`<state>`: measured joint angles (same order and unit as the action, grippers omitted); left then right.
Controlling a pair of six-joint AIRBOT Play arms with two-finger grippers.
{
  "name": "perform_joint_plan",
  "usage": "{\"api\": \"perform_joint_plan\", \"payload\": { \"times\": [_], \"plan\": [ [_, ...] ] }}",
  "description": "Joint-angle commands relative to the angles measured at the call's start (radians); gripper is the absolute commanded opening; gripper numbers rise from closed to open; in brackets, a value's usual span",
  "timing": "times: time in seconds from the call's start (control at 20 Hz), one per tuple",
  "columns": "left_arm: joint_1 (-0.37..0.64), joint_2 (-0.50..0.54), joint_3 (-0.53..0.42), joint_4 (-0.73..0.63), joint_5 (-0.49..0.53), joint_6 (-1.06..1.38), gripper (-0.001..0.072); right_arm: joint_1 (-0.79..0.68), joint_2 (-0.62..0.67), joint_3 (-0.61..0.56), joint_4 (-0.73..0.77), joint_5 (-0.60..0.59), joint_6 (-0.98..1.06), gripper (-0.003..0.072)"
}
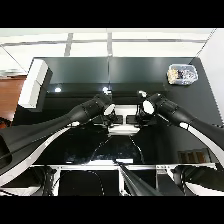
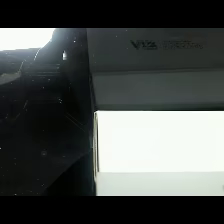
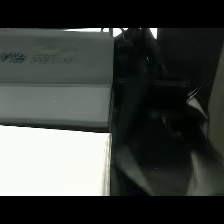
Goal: Fold the box and place the chain.
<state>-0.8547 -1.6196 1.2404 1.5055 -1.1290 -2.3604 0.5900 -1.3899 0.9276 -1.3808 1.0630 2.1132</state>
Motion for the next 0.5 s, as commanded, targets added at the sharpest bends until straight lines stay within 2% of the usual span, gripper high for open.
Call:
{"api": "perform_joint_plan", "payload": {
  "times": [0.0, 0.2, 0.25, 0.3, 0.35, 0.45],
  "plan": [
    [0.001, 0.000, 0.000, 0.001, -0.001, 0.000, 0.0027, 0.002, -0.009, 0.001, -0.005, 0.005, -0.001, 0.0010],
    [0.001, 0.000, 0.000, 0.001, -0.001, 0.000, 0.0027, 0.001, -0.009, 0.001, -0.006, 0.009, -0.001, 0.0013],
    [0.001, 0.000, 0.000, 0.000, -0.001, 0.000, 0.0027, 0.001, -0.006, 0.001, -0.006, 0.011, -0.001, 0.0094],
    [0.001, 0.000, 0.000, 0.001, -0.001, 0.000, 0.0027, 0.000, -0.002, 0.002, -0.007, 0.014, -0.002, 0.0269],
    [0.001, 0.000, 0.000, 0.001, -0.001, 0.000, 0.0027, -0.003, 0.007, 0.004, -0.006, 0.019, -0.016, 0.0325],
    [0.001, 0.000, 0.000, 0.001, -0.001, 0.000, 0.0027, -0.004, 0.058, 0.016, -0.008, 0.029, -0.056, 0.0324]
  ]
}}
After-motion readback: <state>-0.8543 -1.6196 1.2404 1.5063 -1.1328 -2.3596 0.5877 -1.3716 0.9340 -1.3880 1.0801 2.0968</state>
